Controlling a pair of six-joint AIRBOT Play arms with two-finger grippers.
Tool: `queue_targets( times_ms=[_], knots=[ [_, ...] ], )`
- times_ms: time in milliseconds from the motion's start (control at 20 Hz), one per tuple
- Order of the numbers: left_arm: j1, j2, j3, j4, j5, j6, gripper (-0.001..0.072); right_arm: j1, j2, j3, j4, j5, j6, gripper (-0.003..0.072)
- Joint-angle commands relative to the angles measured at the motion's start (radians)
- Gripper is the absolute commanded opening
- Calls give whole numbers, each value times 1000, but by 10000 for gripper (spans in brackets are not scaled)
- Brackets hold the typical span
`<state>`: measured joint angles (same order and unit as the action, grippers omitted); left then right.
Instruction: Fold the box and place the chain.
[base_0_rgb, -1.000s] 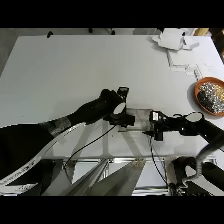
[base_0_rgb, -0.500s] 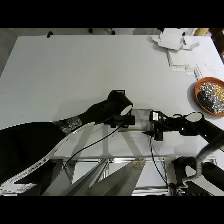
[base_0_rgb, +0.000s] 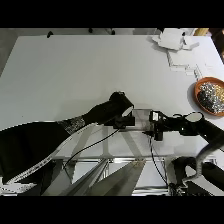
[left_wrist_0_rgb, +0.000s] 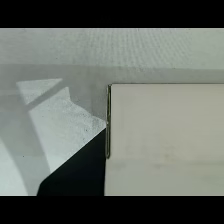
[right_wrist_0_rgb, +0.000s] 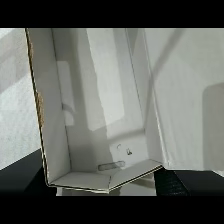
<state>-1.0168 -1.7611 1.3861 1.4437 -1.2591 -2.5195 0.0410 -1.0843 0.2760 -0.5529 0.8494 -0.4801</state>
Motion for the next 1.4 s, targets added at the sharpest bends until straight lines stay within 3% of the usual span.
queue_targets(
  times_ms=[0, 100, 200, 300, 400, 500, 550, 700, 900, 1050, 1100, 1150, 1200, 1350],
  knots=[
    [0, -2, 0, -3, 8, -3, 4, 0, 1, 0, 0, 0, 0, 324],
    [1, -2, 0, -2, 9, -3, 40, 0, 1, 0, 0, 0, 0, 324],
    [1, -2, 0, -2, 10, -2, 154, 0, 1, 0, 0, 0, 0, 324],
    [2, -2, 0, -2, 10, -2, 147, 0, 1, 0, 0, 0, 0, 324],
    [2, -2, 0, -2, 10, -1, 5, 0, 1, 0, 0, 0, 0, 324],
    [4, -1, 0, -8, 9, 5, 10, 0, 1, 0, 0, 0, 0, 324],
    [9, 2, 0, -14, 8, 10, 47, 0, 1, 0, 0, 0, 0, 324],
    [31, 43, 0, -15, 5, 88, 437, 0, 1, 0, 0, 0, 0, 324],
    [92, 149, 0, -18, -20, 335, 444, 0, 1, 0, 0, 0, 0, 324],
    [142, 235, -6, -23, -115, 502, 446, 0, 1, -1, 0, 0, 0, 324],
    [157, 268, -27, -27, -130, 561, 483, 0, 1, 0, 0, 0, 0, 324],
    [172, 302, -62, -37, -125, 626, 574, 0, 1, 0, 0, 0, 0, 324],
    [190, 333, -104, -48, -98, 700, 672, 0, 1, 0, 0, 0, 0, 324],
    [266, 419, -298, -200, 119, 1175, 697, 0, 1, 0, 0, 0, 0, 324]
  ],
)
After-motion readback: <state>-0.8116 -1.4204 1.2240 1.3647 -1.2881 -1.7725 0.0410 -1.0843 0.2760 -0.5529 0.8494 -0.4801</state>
